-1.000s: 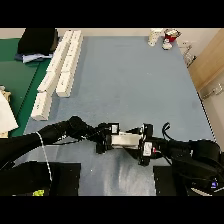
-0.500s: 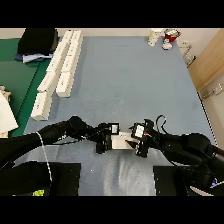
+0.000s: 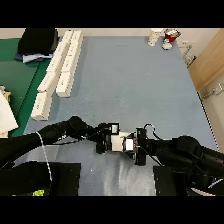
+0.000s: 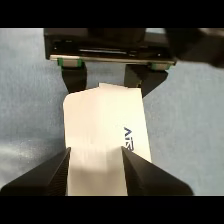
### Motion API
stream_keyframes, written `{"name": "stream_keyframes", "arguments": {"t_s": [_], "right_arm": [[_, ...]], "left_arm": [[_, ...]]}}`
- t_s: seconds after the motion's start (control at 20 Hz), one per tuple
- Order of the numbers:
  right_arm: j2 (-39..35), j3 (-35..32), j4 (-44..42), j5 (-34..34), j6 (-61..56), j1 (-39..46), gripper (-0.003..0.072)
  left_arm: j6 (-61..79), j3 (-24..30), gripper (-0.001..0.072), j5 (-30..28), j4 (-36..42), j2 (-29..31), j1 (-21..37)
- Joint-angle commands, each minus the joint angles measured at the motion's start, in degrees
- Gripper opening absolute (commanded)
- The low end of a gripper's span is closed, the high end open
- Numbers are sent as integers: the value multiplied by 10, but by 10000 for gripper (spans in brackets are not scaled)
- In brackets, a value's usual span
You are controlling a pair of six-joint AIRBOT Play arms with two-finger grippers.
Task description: Fold the box.
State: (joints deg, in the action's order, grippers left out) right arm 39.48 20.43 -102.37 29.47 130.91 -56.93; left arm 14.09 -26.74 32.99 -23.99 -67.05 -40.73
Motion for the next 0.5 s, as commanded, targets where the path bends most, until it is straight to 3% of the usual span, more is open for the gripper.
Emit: {"name": "stream_keyframes", "arguments": {"t_s": [0.0,0.2,0.25,0.45], "right_arm": [[8,1,42,-12,29,-3,478],[8,1,72,-22,29,-3,472],[8,1,72,-23,29,-3,434],[-5,2,72,-23,31,-3,395]], "left_arm": [[0,0,465,0,0,0,0],[0,0,465,0,0,0,0],[0,0,465,0,0,0,0],[0,0,465,0,0,0,0]]}}
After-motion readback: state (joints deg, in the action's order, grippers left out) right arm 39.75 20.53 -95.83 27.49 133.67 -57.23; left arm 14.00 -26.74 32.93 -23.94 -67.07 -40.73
